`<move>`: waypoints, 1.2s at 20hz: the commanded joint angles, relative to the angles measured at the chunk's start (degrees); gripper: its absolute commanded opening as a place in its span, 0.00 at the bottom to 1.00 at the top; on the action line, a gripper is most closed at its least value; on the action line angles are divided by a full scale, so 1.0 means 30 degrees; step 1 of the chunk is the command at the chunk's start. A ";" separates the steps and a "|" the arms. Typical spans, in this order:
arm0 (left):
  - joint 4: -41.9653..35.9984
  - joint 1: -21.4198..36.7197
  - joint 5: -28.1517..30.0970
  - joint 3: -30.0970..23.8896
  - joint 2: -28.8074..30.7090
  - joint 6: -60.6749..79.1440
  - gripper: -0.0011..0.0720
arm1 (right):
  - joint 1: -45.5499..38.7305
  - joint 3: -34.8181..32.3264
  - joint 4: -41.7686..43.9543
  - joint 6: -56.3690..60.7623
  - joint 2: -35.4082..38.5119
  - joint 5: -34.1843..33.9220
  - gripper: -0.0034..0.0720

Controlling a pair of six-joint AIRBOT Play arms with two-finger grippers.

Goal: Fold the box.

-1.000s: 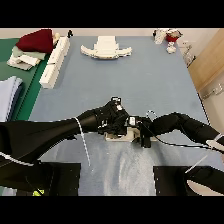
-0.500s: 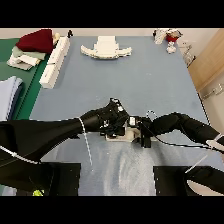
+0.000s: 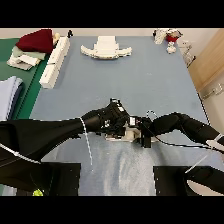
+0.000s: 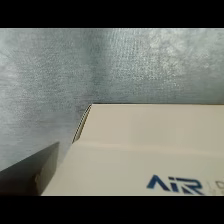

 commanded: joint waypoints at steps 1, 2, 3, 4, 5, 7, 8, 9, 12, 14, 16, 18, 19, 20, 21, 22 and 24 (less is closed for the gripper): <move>0.0000 0.0007 -0.0386 0.0219 0.0131 0.0022 0.91 | 0.0015 0.0022 0.0015 0.0022 0.0007 0.0022 0.76; 0.0007 0.0007 -0.0546 0.0423 0.0284 0.0131 0.91 | 0.0015 0.0022 0.0015 0.0022 0.0007 0.0022 0.76; 0.0036 0.0007 -0.0714 0.0670 0.0510 0.0306 0.91 | 0.0015 0.0022 0.0015 0.0022 0.0007 0.0022 0.76; 0.0095 0.0007 -0.0882 0.0852 0.0772 0.0393 0.91 | 0.0015 0.0022 0.0015 0.0022 0.0007 0.0022 0.76; 0.0146 0.0015 -0.0998 0.0947 0.1122 0.0503 0.91 | 0.0015 0.0022 0.0015 0.0022 0.0007 0.0022 0.76; 0.0153 0.0015 -0.1377 0.0962 0.1829 0.0525 0.91 | 0.0015 0.0022 0.0015 0.0022 0.0007 0.0022 0.76; 0.0153 0.0007 -0.1705 0.0969 0.2186 0.0605 0.91 | 0.0015 0.0022 0.0015 0.0022 0.0007 0.0022 0.76; 0.0146 0.0007 -0.2106 0.0969 0.2535 0.0641 0.91 | 0.0015 0.0022 0.0015 0.0022 0.0007 0.0022 0.76; -0.0197 -0.0029 -0.4029 0.0969 0.3781 0.1195 0.88 | 0.0015 0.0022 0.0015 0.0022 0.0007 0.0022 0.76; -0.0656 -0.0051 -0.5748 0.0962 0.4473 0.2448 0.02 | 0.0015 0.0022 0.0015 0.0022 0.0007 0.0022 0.76; -0.0707 -0.0386 -0.6360 0.0947 0.5122 0.3927 0.03 | 0.0015 0.0022 0.0015 0.0022 0.0007 0.0015 0.76; -0.0699 -0.0947 -0.5843 0.0947 0.5559 0.5340 0.03 | 0.0015 0.0022 0.0015 0.0022 0.0007 0.0015 0.76; -0.0699 -0.1224 -0.5340 0.0947 0.5705 0.6091 0.03 | 0.0015 0.0022 0.0015 0.0022 0.0007 0.0022 0.76; -0.0699 -0.1472 -0.4736 0.0940 0.5836 0.6783 0.03 | 0.0015 0.0022 0.0015 0.0022 0.0007 0.0022 0.76; -0.0699 -0.1625 -0.4240 0.0940 0.5901 0.7417 0.03 | 0.0015 0.0022 0.0015 0.0022 0.0007 0.0022 0.76; -0.0707 -0.1734 -0.3861 0.0940 0.5960 0.8160 0.03 | 0.0015 0.0022 0.0015 0.0022 0.0007 0.0015 0.76; -0.0699 -0.1814 -0.3781 0.0838 0.6229 1.0171 0.03 | 0.0015 0.0022 0.0015 0.0022 0.0007 0.0015 0.76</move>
